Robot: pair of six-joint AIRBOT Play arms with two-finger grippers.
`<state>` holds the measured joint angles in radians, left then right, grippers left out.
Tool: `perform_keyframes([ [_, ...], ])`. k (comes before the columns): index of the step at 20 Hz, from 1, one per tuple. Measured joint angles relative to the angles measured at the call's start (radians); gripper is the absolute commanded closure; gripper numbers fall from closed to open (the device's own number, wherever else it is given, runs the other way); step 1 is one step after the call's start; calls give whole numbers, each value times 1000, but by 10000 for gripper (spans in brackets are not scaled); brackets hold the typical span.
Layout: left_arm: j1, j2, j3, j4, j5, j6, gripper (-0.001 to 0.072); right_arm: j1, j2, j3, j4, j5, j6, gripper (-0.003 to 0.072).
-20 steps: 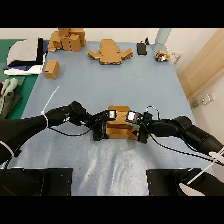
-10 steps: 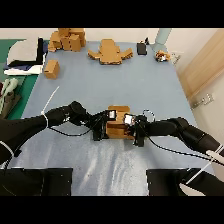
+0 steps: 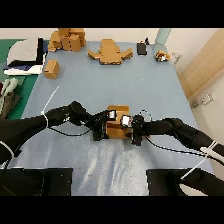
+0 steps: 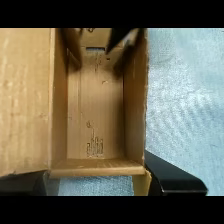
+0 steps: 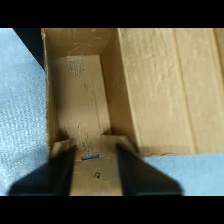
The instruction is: Fold the box.
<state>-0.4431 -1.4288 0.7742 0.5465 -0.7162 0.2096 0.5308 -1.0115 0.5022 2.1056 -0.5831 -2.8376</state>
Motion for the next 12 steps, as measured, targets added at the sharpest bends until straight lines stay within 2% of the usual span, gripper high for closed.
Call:
perform_keyframes([
  [6,0,0,0,0,0,0,196,0,-5,0,4,6,-24,187],
  [7,0,0,0,0,0,0,196,0,-5,0,4,6,-26,295],
  [8,0,0,0,0,0,0,196,0,-4,0,4,8,-29,621],
  [9,0,0,0,0,0,0,195,0,-2,1,-4,6,-31,679],
  [11,0,0,0,-1,0,-1,196,0,20,9,-80,-14,43,680],
  [12,0,0,0,-1,0,-1,196,-1,40,18,-154,-26,146,680],
])
